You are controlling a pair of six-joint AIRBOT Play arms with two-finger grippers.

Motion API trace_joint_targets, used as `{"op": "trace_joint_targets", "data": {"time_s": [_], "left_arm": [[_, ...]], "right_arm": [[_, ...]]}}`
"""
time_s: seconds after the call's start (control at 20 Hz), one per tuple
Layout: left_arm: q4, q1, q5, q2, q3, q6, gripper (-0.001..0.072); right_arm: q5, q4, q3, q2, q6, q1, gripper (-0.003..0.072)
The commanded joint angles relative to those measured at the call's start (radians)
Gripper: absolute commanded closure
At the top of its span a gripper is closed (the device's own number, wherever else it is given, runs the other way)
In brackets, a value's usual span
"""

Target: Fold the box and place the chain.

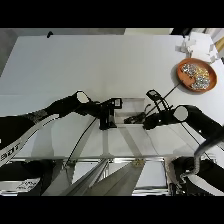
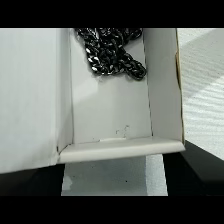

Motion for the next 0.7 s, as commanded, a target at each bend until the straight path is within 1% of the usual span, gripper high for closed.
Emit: {"op": "trace_joint_targets", "data": {"time_s": [0.0,0.1,0.35,0.65], "left_arm": [[0.0,0.0,0.024,0.001,0.0,0.0,0.0506],[0.0,0.0,0.024,0.001,0.0,0.0,0.0506],[0.0,0.0,0.024,0.001,0.0,0.0,0.0506],[0.0,0.0,0.024,0.001,0.0,0.0,0.0506]], "right_arm": [[0.016,-0.002,0.0,0.005,0.001,0.001,0.0674],[0.032,-0.021,0.0,0.027,0.015,0.0,0.0674],[0.066,-0.161,0.0,0.153,0.121,0.0,0.0674],[0.132,-0.17,0.019,0.294,0.124,0.0,0.0674]]}}
